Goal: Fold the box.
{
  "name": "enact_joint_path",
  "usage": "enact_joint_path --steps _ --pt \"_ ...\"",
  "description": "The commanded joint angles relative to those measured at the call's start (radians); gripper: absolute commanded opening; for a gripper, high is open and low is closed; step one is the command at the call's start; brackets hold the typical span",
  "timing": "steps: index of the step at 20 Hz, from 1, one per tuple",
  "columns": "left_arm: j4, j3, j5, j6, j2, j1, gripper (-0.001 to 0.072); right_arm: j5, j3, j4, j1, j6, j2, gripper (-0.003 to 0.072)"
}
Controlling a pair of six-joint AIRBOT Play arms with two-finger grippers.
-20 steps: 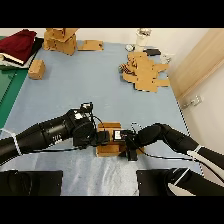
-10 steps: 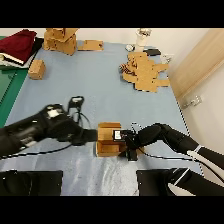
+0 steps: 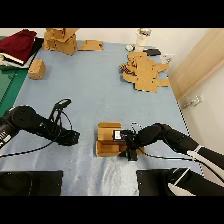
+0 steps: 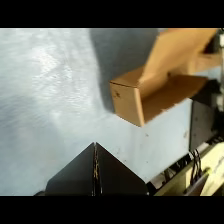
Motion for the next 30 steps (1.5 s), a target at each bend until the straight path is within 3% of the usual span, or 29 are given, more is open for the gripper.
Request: enact_joint_path --steps 1,4,6,10,13,16,19,22,23,24,25,30 --pt "-0.163 -0.019 0.007 0.400 -0.006 -0.044 0.0011 0.000 0.001 0.000 0.001 0.000 0.000 0.0508" --pt "-0.162 -0.019 0.089 0.585 -0.006 -0.136 0.0013 0.000 0.001 0.000 0.001 0.000 0.000 0.0508" --pt "-0.121 -0.019 0.108 0.583 -0.006 -0.160 0.0012 0.000 0.001 0.000 0.001 0.000 0.000 0.0508" --pt "-0.109 -0.018 0.193 -0.010 -0.006 -0.139 0.0010 0.000 0.001 0.000 0.001 0.000 0.000 0.0508" --pt "0.024 0.003 0.236 -0.314 -0.011 -0.203 0.0005 0.000 0.001 0.000 0.001 0.000 0.000 0.0508" --pt "0.235 0.082 0.203 -0.605 -0.070 -0.341 0.0005 0.000 0.001 0.000 0.001 0.000 0.000 0.0508" --pt "0.423 0.181 0.106 -0.817 -0.177 -0.461 0.0005 0.000 0.001 0.000 0.001 0.000 0.000 0.0508" --pt "0.388 0.238 0.118 -0.853 -0.263 -0.504 0.0014 0.001 0.001 0.000 0.001 0.000 0.000 0.0508" --pt "0.376 0.253 0.128 -0.854 -0.280 -0.510 0.0046 0.000 0.001 0.000 0.001 0.000 0.000 0.0508" --pt "0.370 0.263 0.131 -0.868 -0.289 -0.515 0.0227 0.000 0.001 0.000 0.001 0.000 0.000 0.0508" --pt "0.370 0.271 0.129 -0.885 -0.293 -0.515 0.0266 0.000 0.001 0.000 0.001 0.000 0.000 0.0508" --pt "0.359 0.282 0.120 -0.908 -0.309 -0.521 0.0267 0.000 0.001 0.000 0.001 0.000 0.000 0.0508"
